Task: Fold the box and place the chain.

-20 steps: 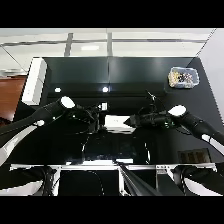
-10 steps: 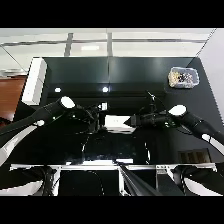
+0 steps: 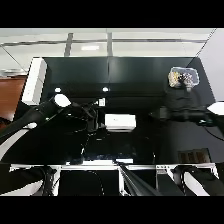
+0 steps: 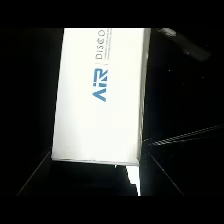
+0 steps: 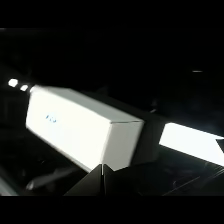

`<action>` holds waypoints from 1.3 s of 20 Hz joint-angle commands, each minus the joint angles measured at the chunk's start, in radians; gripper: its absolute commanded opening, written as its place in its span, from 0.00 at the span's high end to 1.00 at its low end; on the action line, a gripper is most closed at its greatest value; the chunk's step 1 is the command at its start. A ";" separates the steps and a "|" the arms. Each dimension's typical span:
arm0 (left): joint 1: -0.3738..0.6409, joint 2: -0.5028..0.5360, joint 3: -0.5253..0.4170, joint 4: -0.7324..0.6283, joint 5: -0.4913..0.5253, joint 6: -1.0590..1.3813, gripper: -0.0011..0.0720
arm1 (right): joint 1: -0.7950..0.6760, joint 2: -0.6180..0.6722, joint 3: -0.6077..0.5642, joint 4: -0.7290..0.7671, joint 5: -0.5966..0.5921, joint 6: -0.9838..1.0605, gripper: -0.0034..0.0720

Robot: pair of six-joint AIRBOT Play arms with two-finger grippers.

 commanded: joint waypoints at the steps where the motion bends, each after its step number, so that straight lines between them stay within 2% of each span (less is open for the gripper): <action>1: -0.004 0.091 0.009 0.001 -0.051 -0.028 0.01 | -0.199 0.101 0.002 -0.090 0.090 0.015 0.94; 4: -0.064 0.089 0.068 -0.109 0.051 -0.053 0.01 | -0.246 0.101 0.001 -0.092 0.100 0.015 0.94; 6: -0.122 0.037 0.128 -0.114 0.143 -0.089 0.01 | -0.245 0.101 0.001 -0.092 0.097 0.014 0.94; 7: -0.146 -0.002 0.165 -0.119 0.153 -0.118 0.01 | -0.245 0.101 0.001 -0.092 0.095 0.014 0.94; 10: -0.212 -0.136 0.275 -0.123 0.148 -0.229 0.01 | -0.245 0.101 0.001 -0.092 0.080 0.016 0.94; 14: -0.230 -0.224 0.310 -0.120 0.141 -0.276 0.01 | -0.245 0.101 0.001 -0.092 0.081 0.016 0.94; 20: -0.225 -0.241 0.310 -0.116 0.140 -0.283 0.01 | -0.245 0.101 0.001 -0.092 0.081 0.016 0.94; 22: -0.210 -0.246 0.310 -0.100 0.128 -0.373 0.01 | -0.245 0.101 0.001 -0.092 0.080 0.015 0.94; 26: -0.179 -0.253 0.310 -0.012 -0.001 -0.439 0.01 | -0.245 0.101 0.001 -0.092 0.080 0.015 0.94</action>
